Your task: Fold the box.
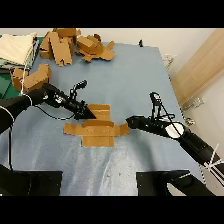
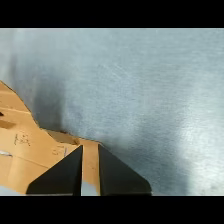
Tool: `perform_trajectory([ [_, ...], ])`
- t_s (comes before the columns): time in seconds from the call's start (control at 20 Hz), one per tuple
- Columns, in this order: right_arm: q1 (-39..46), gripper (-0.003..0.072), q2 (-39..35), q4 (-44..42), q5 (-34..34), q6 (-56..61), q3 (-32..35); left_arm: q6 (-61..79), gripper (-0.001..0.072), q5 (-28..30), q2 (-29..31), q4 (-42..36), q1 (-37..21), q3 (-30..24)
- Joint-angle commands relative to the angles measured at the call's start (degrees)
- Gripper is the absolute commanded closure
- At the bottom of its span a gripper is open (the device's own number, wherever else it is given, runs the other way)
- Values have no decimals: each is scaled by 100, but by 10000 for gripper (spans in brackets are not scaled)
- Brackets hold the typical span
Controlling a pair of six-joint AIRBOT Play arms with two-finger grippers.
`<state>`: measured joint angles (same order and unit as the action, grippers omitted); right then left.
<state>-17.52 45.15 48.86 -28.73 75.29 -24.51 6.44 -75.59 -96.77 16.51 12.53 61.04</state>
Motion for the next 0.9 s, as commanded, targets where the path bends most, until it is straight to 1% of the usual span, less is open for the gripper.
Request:
perform_trajectory([
  [0.0, -4, 519, -85, -85, -81, 83, -192, 0, 698, -11, -2, 26, 2, -2],
  [0.05, -13, 523, -94, 129, -348, -83, -374, 0, 698, -46, -2, 28, 0, -2],
  [0.15, -166, 525, -155, 964, -850, -63, -800, 4, 698, -131, 0, 26, 0, -2],
  [0.2, -356, 525, -192, 1335, -911, 79, -929, 2, 698, -131, -2, 28, 0, -2],
  [0.3, -1021, 525, -247, 2050, -824, 492, -979, 2, 698, -133, 0, 28, 0, -2],
  [0.4, -1967, 526, -162, 3209, -861, 1447, -968, 2, 698, -136, 0, 26, 0, -2],
  [0.5, -3086, 526, 68, 4756, -1034, 2787, -968, 2, 698, -138, 0, 26, 0, -2],
  [0.6, -4179, 526, 417, 6251, -1425, 3943, -968, 2, 698, -140, 0, 26, 0, -2],
  [0.65, -4610, 526, 599, 6771, -1663, 4323, -968, 2, 699, -140, 0, 26, 0, -2],
  [0.7, -4992, 526, 802, 7200, -1899, 4597, -968, 0, 699, -142, 0, 26, 0, -2],
  [0.75, -5226, 526, 986, 7431, -2039, 4688, -970, 0, 698, -149, 0, 26, 0, -2],
  [0.85, -5351, 526, 1296, 7503, -2087, 4686, -970, 0, 698, -151, 0, 26, 0, -2],
])
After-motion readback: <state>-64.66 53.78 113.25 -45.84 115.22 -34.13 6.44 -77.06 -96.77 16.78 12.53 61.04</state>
